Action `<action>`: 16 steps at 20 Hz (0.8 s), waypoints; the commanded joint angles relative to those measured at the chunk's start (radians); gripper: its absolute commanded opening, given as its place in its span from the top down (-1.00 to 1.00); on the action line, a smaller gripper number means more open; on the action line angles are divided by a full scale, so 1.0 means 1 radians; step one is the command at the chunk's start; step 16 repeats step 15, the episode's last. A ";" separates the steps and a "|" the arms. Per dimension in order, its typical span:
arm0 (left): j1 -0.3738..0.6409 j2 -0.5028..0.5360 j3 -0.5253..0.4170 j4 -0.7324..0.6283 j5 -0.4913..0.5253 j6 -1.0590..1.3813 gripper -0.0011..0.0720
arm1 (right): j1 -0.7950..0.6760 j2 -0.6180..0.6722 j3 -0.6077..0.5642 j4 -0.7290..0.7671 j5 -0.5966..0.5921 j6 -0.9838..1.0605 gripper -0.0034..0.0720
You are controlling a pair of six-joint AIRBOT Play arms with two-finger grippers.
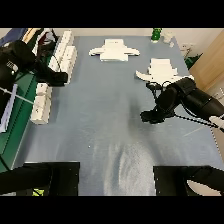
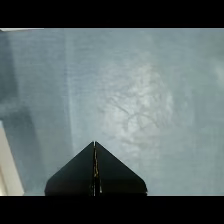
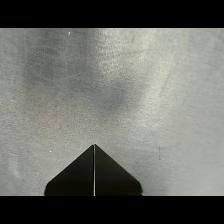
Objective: Fold the box.
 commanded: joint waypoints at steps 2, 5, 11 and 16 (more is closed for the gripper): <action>-0.196 0.108 -0.185 -0.018 0.047 -0.048 0.93 | 0.001 0.000 0.001 0.000 0.000 0.000 0.90; -0.296 0.109 -0.260 -0.018 0.090 -0.092 0.93 | 0.001 0.000 0.001 0.000 0.000 0.000 0.90; -0.373 0.104 -0.288 -0.021 0.116 -0.090 0.93 | 0.001 0.000 0.001 0.000 0.000 0.000 0.90; -0.373 0.104 -0.288 -0.019 0.117 -0.090 0.93 | 0.001 0.000 0.001 0.000 0.000 0.000 0.90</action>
